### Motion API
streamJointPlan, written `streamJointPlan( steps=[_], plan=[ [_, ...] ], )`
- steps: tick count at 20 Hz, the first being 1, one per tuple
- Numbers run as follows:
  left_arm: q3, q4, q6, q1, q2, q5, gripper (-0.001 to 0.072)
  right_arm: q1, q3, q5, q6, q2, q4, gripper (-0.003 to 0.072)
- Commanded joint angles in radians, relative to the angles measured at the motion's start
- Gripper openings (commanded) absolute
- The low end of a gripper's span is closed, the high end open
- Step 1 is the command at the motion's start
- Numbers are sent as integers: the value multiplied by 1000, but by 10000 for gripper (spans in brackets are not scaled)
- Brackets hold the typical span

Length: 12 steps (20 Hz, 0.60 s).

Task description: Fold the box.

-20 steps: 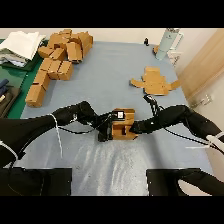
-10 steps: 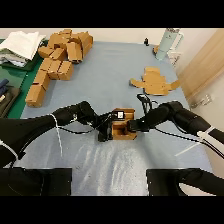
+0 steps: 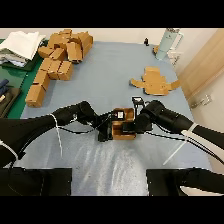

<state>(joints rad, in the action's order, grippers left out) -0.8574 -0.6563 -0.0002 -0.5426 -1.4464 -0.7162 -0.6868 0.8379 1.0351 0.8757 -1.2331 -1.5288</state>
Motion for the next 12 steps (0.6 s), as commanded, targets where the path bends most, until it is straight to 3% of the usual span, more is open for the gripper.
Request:
streamJointPlan(
  steps=[1, 2, 4, 5, 6, 7, 12],
  plan=[
    [0, -1, 3, 0, 0, 0, 414, -19, 48, 37, -64, -53, 53, 72],
    [0, -1, 3, 0, 0, 0, 414, -19, 48, 41, -64, -58, 53, 3],
    [0, -1, 3, 0, 0, 0, 414, -19, 48, 56, -59, -61, 56, 3],
    [0, -1, 3, 0, 0, 0, 414, -19, 48, 55, -47, -57, 56, 60],
    [0, -1, 3, 0, 0, 0, 414, -19, 48, 56, -47, -56, 55, 295],
    [0, -1, 3, 0, 0, 0, 414, -19, 48, 58, -47, -56, 48, 410],
    [0, -1, 3, 0, 0, 0, 414, -19, 48, 58, -45, -56, 40, 407]
  ],
)
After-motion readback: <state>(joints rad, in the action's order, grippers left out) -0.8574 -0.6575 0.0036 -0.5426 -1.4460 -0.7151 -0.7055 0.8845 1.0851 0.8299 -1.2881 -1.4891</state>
